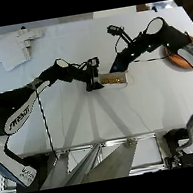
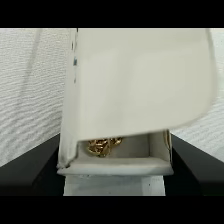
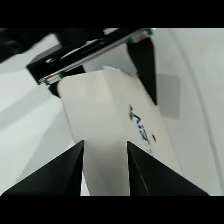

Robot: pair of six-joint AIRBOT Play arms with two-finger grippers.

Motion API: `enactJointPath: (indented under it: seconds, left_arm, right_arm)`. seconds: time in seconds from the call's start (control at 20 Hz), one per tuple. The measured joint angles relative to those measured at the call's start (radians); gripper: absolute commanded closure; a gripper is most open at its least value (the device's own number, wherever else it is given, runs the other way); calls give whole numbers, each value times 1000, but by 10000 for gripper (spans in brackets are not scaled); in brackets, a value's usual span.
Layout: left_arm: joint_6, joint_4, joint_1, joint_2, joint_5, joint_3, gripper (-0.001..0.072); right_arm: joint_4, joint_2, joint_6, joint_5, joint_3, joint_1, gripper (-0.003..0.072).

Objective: Fold the box and place the chain.

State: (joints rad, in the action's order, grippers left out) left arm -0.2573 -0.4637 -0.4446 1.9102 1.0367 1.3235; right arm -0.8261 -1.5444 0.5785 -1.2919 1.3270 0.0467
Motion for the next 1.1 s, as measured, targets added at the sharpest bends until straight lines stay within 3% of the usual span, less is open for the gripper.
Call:
enactJointPath:
  seconds: [0.25,0.65,1.1]
  left_arm:
    - [0,0,0,0,0,0,315]
    - [0,1,0,0,0,0,315]
    - [-1,0,0,0,0,0,315]
  right_arm:
    - [-65,7,-125,-3,0,52,408]
    - [-148,19,-158,74,0,78,388]
    - [48,86,-165,168,0,-23,389]
